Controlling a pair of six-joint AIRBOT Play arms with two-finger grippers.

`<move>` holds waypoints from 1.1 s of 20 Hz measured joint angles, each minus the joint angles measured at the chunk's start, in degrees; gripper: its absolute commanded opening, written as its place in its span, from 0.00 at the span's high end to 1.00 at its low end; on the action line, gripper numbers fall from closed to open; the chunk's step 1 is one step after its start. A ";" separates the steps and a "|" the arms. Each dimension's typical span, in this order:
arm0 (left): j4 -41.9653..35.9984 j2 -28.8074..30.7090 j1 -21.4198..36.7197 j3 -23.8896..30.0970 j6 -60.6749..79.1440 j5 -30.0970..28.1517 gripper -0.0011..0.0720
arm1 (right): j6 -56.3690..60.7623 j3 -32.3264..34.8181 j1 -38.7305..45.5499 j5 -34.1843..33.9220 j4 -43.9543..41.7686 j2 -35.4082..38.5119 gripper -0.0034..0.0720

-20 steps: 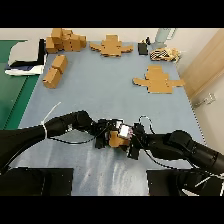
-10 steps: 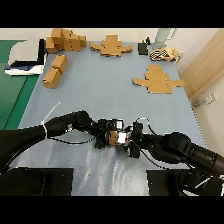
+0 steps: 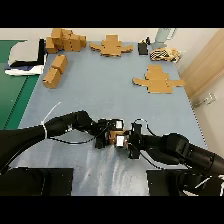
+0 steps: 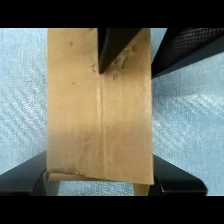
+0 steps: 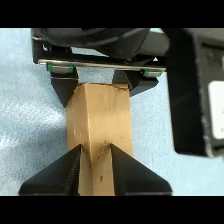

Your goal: Fold the box.

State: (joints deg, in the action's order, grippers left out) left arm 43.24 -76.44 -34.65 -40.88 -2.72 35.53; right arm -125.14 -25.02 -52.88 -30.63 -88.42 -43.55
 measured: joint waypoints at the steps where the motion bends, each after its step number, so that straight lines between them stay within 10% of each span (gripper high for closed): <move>1: 0.00 0.00 0.00 0.00 0.00 0.02 0.27 | 0.00 0.00 -0.15 0.04 0.04 0.04 0.67; 22: 0.02 -0.02 0.00 0.00 0.09 0.00 0.27 | 0.22 -0.11 -0.44 0.07 1.68 4.07 0.77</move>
State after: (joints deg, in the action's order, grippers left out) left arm 43.27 -76.47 -34.65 -40.88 -2.63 35.53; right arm -124.92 -25.12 -53.32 -30.57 -86.74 -39.48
